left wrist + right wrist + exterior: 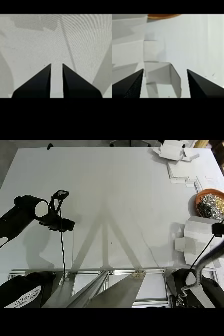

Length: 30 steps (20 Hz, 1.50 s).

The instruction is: Fold the box and place the chain.

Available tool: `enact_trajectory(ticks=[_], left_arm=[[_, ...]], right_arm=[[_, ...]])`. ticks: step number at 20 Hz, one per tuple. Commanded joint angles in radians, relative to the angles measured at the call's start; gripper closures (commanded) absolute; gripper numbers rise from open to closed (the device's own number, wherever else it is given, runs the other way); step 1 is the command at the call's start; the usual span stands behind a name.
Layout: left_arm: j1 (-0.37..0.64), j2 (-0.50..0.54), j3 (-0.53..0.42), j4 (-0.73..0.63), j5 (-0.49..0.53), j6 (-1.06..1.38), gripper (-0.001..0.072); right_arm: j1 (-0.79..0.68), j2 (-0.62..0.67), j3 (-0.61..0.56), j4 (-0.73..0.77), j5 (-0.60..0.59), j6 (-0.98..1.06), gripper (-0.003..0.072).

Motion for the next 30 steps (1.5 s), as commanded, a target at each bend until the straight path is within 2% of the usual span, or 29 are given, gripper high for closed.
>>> enact_trajectory(ticks=[1,4,5,8,10,13,14,17,22,25,30], left_arm=[[0.001,-0.001,0.000,0.000,0.000,0.000,0.0559],[0.001,-0.001,0.000,0.000,0.000,0.000,0.0559],[0.001,-0.001,0.000,0.000,0.000,0.000,0.0559],[0.001,-0.001,0.000,0.000,0.000,0.000,0.0559],[0.001,-0.001,0.000,0.000,0.000,0.000,0.0559],[0.001,-0.001,0.000,0.000,0.000,0.000,0.0559],[0.001,-0.001,0.000,0.000,0.000,0.000,0.0559],[0.001,-0.001,0.000,0.000,0.000,0.000,0.0559],[0.001,-0.001,0.000,0.000,0.000,0.000,0.0559],[0.001,-0.001,0.000,0.000,0.000,0.000,0.0559],[0.001,-0.001,0.000,0.000,0.000,0.000,0.0559]], right_arm=[[-0.130,-0.076,0.000,-0.008,-0.003,-0.090,0.0097],[-0.192,-0.140,0.000,-0.011,0.003,-0.093,0.0120],[-0.210,-0.158,0.000,-0.011,0.011,-0.093,0.0161],[-0.254,-0.204,0.000,-0.011,0.043,-0.093,0.0180],[-0.270,-0.215,0.000,-0.010,0.048,-0.093,0.0300],[-0.270,-0.214,0.000,0.002,0.060,-0.092,0.0597],[-0.264,-0.208,0.000,0.010,0.072,-0.092,0.0667],[-0.165,-0.154,0.000,0.056,0.100,-0.093,0.0668],[0.132,-0.056,0.000,0.233,0.183,-0.131,0.0669],[0.297,0.036,-0.001,0.408,0.179,-0.129,0.0669],[0.529,0.145,-0.009,0.515,0.141,-0.034,0.0669]])
